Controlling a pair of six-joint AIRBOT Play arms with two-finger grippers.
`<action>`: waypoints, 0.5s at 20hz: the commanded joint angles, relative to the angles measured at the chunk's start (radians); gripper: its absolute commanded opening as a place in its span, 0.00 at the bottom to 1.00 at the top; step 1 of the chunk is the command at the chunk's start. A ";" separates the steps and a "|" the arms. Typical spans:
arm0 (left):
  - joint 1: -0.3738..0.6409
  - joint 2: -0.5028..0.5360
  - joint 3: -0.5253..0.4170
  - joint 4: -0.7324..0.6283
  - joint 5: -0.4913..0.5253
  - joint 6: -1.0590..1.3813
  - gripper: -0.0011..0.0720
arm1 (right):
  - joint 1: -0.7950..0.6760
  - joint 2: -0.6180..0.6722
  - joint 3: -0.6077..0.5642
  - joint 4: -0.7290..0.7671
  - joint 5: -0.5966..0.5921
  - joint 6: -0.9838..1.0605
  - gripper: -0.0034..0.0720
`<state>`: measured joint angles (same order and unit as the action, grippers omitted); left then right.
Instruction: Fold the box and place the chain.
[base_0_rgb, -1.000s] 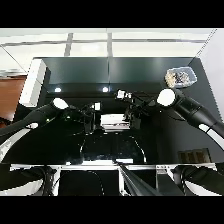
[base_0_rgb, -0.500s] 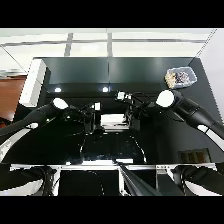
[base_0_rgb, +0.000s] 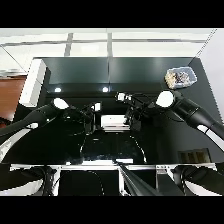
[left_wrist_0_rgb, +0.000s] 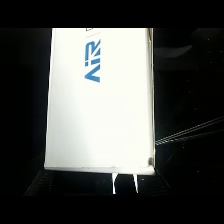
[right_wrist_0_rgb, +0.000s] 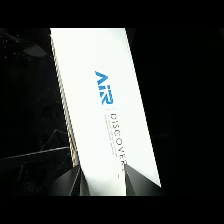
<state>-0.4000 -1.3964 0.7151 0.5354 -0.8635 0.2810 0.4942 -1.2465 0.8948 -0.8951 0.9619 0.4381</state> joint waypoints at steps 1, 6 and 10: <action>0.000 0.000 0.000 -0.001 0.006 -0.001 0.59 | 0.000 0.001 0.000 0.005 0.002 0.000 0.47; 0.000 0.000 0.000 -0.001 0.006 -0.001 0.59 | 0.000 0.004 0.000 0.005 0.001 0.000 0.47; 0.000 0.000 0.000 -0.001 0.006 -0.001 0.59 | 0.000 0.012 0.001 0.005 -0.002 0.000 0.47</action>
<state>-0.4000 -1.3964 0.7151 0.5343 -0.8574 0.2806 0.4938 -1.2396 0.8944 -0.8913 0.9623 0.4381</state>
